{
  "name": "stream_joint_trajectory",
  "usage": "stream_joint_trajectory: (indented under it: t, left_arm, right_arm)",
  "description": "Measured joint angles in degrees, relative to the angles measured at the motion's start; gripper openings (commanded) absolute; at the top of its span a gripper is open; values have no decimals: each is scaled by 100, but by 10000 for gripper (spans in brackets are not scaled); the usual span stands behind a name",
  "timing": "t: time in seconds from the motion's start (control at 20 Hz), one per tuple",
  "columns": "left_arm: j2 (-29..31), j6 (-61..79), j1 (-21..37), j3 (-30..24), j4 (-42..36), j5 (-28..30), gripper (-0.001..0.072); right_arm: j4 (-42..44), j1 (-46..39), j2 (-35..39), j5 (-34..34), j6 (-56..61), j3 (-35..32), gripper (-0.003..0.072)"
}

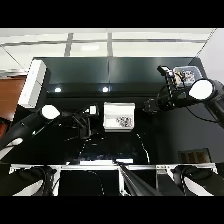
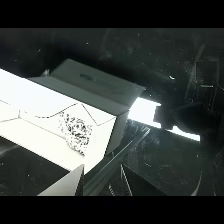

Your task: Fold the box and place the chain.

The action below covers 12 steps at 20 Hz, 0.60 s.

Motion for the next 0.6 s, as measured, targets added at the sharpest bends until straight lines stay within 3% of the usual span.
stream_joint_trajectory:
  t: [0.25, 0.6]
  left_arm:
    - [-717, 501, 37, 348, -326, 55, 711]
    - [-957, 658, 11, 452, -435, 11, 710]
  right_arm:
    - [2, 2, 0, -4, 2, 0, 273]
    - [0, 0, 0, -13, 2, 0, 273]
